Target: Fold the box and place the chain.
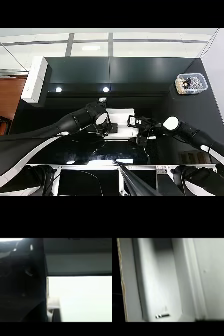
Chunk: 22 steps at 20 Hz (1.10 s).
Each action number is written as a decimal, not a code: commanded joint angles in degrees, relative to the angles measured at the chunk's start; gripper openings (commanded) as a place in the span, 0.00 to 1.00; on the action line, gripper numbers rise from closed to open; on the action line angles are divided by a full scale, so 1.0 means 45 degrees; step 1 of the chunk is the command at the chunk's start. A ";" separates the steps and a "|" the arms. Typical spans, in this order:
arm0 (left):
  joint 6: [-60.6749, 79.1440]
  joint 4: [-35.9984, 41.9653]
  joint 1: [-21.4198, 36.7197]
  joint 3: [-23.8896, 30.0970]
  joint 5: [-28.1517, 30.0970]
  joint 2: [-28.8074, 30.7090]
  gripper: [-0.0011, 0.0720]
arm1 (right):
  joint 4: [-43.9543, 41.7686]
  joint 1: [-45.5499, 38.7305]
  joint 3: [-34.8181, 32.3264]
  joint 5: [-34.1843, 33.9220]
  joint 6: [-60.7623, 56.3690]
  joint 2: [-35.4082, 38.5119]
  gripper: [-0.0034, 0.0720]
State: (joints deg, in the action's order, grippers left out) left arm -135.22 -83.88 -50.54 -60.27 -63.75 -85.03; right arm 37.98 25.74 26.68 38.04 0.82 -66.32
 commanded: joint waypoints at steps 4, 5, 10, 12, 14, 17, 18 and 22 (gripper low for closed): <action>0.0476 -0.0262 0.0010 0.0005 -0.0277 0.0010 0.04 | 0.2147 -0.0010 0.0287 0.1302 -0.0816 0.1292 0.97; 0.0481 -0.0262 0.0010 0.0005 -0.0277 0.0010 0.05 | 0.2113 -0.0005 0.0287 0.1307 -0.0806 0.1345 0.97; 0.0476 -0.0253 0.0010 0.0005 -0.0238 0.0005 0.05 | 0.2001 0.0019 0.0282 0.1593 -0.0539 0.1341 0.73; 0.0476 -0.0248 0.0010 0.0005 -0.0238 0.0005 0.05 | 0.1996 0.0019 0.0282 0.1831 -0.0534 0.1341 0.62; 0.0476 -0.0243 0.0010 0.0005 -0.0238 0.0005 0.05 | 0.1787 0.0019 0.0282 0.1821 -0.0539 0.1341 0.47; 0.0476 -0.0204 0.0005 0.0005 -0.0238 0.0005 0.05 | 0.0495 0.0024 0.0272 0.1778 -0.0534 0.1268 0.22; 0.0476 -0.0204 0.0005 0.0005 -0.0233 0.0005 0.05 | -0.0083 0.0034 0.0238 0.1787 -0.0529 0.1195 0.22; 0.0476 -0.0204 0.0005 0.0005 -0.0228 0.0005 0.05 | -0.0879 0.0753 0.0204 0.0869 -0.0563 0.1098 0.22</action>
State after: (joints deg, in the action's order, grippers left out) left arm -133.01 -84.95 -50.54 -60.27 -64.90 -85.03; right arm 38.11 27.46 27.68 44.71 -1.56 -61.08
